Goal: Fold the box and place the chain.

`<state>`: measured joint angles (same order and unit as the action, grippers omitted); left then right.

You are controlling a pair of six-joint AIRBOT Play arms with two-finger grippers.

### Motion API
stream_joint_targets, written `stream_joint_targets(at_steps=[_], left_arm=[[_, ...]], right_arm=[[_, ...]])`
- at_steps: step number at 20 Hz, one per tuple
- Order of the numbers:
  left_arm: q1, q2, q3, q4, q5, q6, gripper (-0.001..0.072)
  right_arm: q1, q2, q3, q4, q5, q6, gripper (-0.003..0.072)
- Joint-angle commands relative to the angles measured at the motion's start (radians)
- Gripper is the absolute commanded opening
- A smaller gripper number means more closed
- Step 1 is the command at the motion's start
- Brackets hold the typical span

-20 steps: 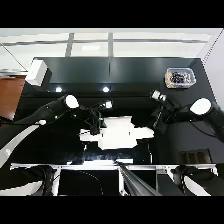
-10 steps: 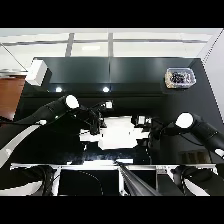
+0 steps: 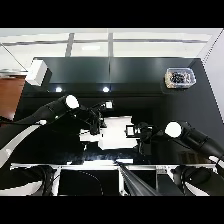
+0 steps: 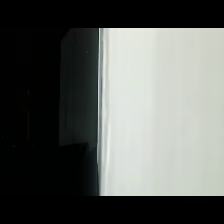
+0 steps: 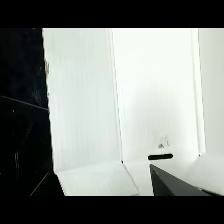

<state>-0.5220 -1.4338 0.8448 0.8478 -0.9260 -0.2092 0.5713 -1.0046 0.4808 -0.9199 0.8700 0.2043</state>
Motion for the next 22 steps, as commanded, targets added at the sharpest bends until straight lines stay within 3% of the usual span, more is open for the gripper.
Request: stream_joint_targets(at_steps=[1, 8, 13, 22], left_arm=[[-0.001, -0.001, 0.000, 0.000, 0.002, 0.000, 0.0030], [-0.001, -0.001, 0.000, 0.000, 0.002, 0.000, 0.0030], [0.000, -0.001, 0.000, 0.000, 0.002, 0.000, 0.0030], [-0.001, -0.001, 0.000, 0.000, 0.002, 0.000, 0.0030]], right_arm=[[0.017, 0.002, 0.014, 0.023, -0.013, 0.019, 0.0714], [0.014, 0.003, 0.040, 0.011, -0.021, 0.067, 0.0707], [0.014, 0.009, 0.049, -0.010, -0.135, 0.134, 0.0707], [-0.043, 0.065, 0.055, -0.030, -0.170, 0.140, 0.0708]])
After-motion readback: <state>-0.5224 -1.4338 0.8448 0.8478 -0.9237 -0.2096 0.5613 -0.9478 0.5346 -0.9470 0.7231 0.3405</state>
